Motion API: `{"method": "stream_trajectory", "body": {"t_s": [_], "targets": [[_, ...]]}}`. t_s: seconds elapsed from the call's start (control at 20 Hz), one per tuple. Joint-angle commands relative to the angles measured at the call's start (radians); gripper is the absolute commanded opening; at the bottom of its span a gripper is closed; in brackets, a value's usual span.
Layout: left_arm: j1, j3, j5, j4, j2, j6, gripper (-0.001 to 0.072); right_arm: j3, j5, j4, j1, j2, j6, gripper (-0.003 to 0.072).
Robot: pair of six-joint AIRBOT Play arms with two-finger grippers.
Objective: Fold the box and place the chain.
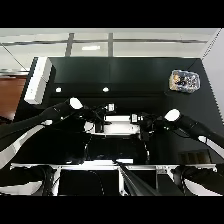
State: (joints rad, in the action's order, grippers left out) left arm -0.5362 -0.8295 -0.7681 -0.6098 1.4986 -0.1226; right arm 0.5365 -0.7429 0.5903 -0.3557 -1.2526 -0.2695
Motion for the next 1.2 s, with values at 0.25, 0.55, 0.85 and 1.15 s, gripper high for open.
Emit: {"method": "stream_trajectory", "body": {"t_s": [0.25, 0.55, 0.85, 1.15], "targets": [[0.0, -0.001, 0.001, 0.0, -0.001, -0.001, 0.0027, -0.001, 0.009, 0.005, 0.0, -0.004, -0.001, 0.0514], [0.0, -0.001, 0.001, 0.0, -0.001, -0.001, 0.0028, -0.001, 0.01, 0.005, 0.0, -0.004, 0.0, 0.0474], [0.011, -0.001, -0.002, -0.049, -0.09, 0.045, 0.0517, -0.001, 0.018, 0.005, 0.0, -0.004, 0.011, 0.0474], [0.036, -0.001, -0.155, -0.423, -0.306, 0.467, 0.052, -0.001, 0.022, 0.005, 0.0, -0.004, 0.011, 0.0474]]}}
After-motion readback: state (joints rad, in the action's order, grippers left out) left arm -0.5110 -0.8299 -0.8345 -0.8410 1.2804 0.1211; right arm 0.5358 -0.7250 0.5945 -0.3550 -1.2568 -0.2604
